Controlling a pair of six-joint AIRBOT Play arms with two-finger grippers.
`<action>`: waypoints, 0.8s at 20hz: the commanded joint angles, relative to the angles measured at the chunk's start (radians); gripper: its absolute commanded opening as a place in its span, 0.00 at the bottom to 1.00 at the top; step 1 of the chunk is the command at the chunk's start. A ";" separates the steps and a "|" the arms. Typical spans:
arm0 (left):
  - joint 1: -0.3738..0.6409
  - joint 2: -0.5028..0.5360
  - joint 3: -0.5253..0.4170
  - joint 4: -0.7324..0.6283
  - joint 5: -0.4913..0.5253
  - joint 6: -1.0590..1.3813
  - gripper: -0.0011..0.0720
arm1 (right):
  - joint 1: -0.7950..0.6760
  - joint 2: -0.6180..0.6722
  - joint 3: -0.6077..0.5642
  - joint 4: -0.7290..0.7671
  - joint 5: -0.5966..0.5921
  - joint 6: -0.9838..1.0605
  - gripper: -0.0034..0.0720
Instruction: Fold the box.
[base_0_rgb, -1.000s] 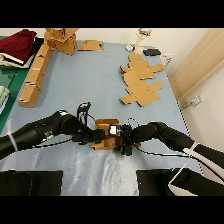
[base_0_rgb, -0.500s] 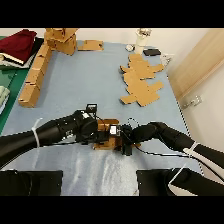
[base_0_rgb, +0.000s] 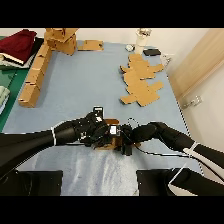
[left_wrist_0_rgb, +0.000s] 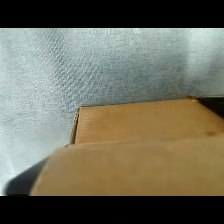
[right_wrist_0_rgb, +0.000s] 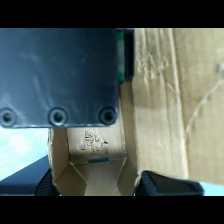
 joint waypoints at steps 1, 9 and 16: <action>-0.003 -0.010 0.005 0.007 -0.015 -0.014 0.08 | 0.000 0.000 0.000 0.000 0.000 0.000 0.78; -0.003 -0.006 0.006 -0.014 -0.018 -0.012 0.37 | 0.000 0.000 0.000 0.000 0.000 0.000 0.78; 0.006 0.072 0.032 0.008 -0.053 -0.013 0.83 | 0.000 0.000 0.000 0.000 0.000 0.000 0.78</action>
